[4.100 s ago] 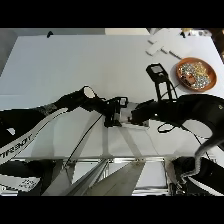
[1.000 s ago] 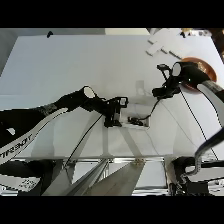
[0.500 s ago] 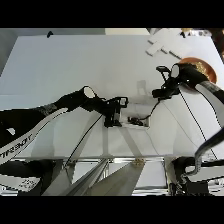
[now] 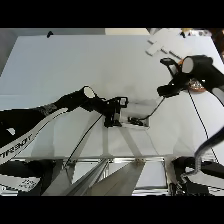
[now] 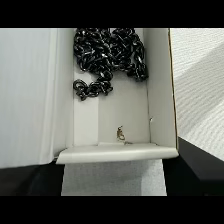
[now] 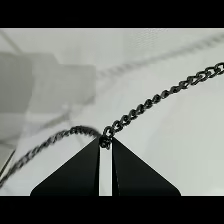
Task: Fold the box and place the chain.
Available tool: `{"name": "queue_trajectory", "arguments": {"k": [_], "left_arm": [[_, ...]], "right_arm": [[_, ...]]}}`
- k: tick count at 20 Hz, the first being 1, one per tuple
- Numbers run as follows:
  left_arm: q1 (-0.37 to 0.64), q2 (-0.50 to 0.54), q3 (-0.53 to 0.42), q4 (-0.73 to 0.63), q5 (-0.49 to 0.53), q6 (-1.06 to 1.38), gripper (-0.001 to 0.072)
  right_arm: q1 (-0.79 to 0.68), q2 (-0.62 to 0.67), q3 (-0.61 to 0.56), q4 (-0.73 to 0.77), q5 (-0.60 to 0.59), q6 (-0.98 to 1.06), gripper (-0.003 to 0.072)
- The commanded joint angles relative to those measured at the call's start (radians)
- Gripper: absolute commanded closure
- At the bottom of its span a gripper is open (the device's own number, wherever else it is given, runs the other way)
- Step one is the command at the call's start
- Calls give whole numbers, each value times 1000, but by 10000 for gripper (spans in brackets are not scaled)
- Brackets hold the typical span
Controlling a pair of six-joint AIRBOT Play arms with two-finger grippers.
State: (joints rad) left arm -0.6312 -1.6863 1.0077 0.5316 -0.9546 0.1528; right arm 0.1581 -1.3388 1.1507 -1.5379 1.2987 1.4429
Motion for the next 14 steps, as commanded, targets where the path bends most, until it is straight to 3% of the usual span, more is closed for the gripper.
{"name": "queue_trajectory", "arguments": {"k": [1, 8, 14], "left_arm": [[0, 0, 0, 0, 0, 0, 539], [0, 0, 0, 0, 0, 0, 539], [0, 0, 0, 0, 0, 0, 539]], "right_arm": [[61, 199, 1, 2, 126, 2, 666], [327, 523, 1, 2, 216, 203, 666], [541, 576, 1, 30, 166, 339, 666]]}}
